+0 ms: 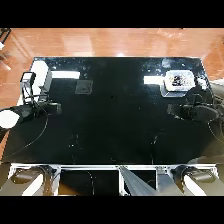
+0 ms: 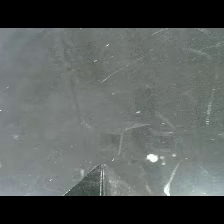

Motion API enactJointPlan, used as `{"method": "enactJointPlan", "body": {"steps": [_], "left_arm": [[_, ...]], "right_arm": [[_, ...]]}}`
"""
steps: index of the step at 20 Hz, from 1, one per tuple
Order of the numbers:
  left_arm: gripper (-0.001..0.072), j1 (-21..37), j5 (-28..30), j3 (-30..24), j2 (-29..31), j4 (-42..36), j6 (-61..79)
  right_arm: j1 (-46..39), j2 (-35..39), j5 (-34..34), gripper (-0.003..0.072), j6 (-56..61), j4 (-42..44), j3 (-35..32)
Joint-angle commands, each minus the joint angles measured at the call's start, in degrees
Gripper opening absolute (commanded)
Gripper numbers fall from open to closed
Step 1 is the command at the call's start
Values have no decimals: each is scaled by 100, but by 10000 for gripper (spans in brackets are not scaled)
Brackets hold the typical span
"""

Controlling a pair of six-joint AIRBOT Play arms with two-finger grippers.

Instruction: Fold the box and place the chain.

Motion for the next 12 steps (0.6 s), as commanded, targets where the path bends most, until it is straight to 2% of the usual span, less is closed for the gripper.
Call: {"method": "enactJointPlan", "body": {"steps": [1,12], "left_arm": [[19,9,-74,-15,13,72,-42],[19,7,-35,-15,-81,68,-44]], "right_arm": [[-247,4,-20,24,-435,494,-11],[-247,4,-20,24,-435,492,-11]]}}
